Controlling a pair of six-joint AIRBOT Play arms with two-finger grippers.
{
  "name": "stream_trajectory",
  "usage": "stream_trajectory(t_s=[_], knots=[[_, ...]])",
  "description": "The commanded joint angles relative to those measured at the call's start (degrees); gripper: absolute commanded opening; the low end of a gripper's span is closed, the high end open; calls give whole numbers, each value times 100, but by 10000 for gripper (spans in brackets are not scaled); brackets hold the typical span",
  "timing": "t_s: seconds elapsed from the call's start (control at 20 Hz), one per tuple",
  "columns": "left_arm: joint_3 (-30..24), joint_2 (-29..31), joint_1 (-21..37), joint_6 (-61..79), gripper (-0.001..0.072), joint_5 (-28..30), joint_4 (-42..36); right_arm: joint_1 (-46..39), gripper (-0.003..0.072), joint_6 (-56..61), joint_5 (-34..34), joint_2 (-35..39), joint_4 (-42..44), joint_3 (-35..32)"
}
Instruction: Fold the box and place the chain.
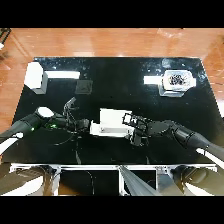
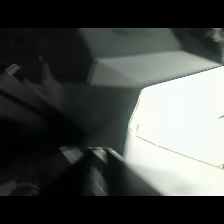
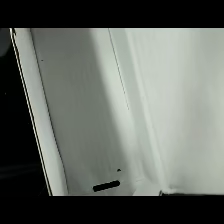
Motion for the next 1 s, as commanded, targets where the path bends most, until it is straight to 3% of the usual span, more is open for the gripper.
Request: stream_trajectory(t_s=[0.0, 0.15, 0.2, 0.55, 0.95], knots=[[262, 15, 20, 4, 490, -306, 116, 2, 218, 2, -2, -2, 0, 2], [415, 15, 17, 4, 534, -621, 260, 2, 218, 2, 0, -2, 2, 2], [433, 17, 15, 2, 642, -682, 251, 2, 218, 2, -2, -2, 2, 2], [588, 22, -109, 254, 641, -933, 223, 2, 218, 2, -2, -2, 2, 2], [595, 20, -184, 647, 639, -973, -487, 2, 218, 2, 0, -2, 2, 2]])
